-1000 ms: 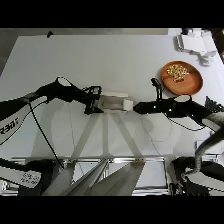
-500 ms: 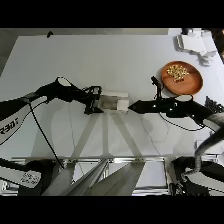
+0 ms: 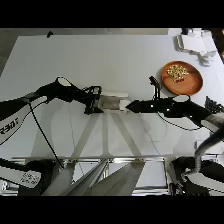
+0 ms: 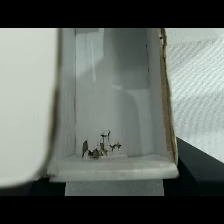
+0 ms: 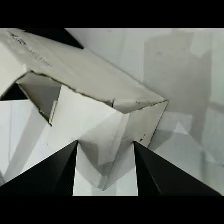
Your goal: Fold the box and place the chain.
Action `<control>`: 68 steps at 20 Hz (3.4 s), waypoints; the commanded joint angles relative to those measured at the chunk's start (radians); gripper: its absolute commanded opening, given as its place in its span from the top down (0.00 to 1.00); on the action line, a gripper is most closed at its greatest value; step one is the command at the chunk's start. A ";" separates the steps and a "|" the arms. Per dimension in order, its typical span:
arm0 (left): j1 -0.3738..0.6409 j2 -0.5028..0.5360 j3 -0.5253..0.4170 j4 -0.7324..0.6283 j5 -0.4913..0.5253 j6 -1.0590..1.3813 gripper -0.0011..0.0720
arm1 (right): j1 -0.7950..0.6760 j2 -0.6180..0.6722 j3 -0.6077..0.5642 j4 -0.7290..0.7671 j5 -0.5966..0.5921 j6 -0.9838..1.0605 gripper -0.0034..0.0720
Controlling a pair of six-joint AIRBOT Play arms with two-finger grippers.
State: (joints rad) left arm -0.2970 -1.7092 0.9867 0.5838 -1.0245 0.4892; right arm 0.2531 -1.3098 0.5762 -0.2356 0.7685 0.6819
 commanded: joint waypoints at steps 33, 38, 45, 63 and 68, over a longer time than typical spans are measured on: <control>0.000 0.001 0.000 0.000 0.000 0.000 0.83 | 0.424 -0.175 0.374 -1.516 -0.089 1.731 0.94; 0.000 0.001 0.000 0.000 0.000 0.000 0.83 | 0.431 -0.163 0.375 -1.482 -0.085 1.726 0.42; 0.000 0.001 0.000 0.000 0.000 0.000 0.83 | 0.395 0.072 0.375 -1.486 0.071 1.490 0.23; 0.000 0.001 0.000 0.000 0.000 0.000 0.83 | -0.419 -0.359 0.817 -1.460 -0.011 1.014 0.02; 0.000 0.001 0.000 0.000 0.000 0.000 0.83 | -0.424 -0.591 1.036 -1.419 -0.007 1.121 0.05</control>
State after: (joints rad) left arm -0.2962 -1.7088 0.9867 0.5838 -1.0248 0.4896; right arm -0.1551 -1.7710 1.4960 -1.6863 0.7555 1.7645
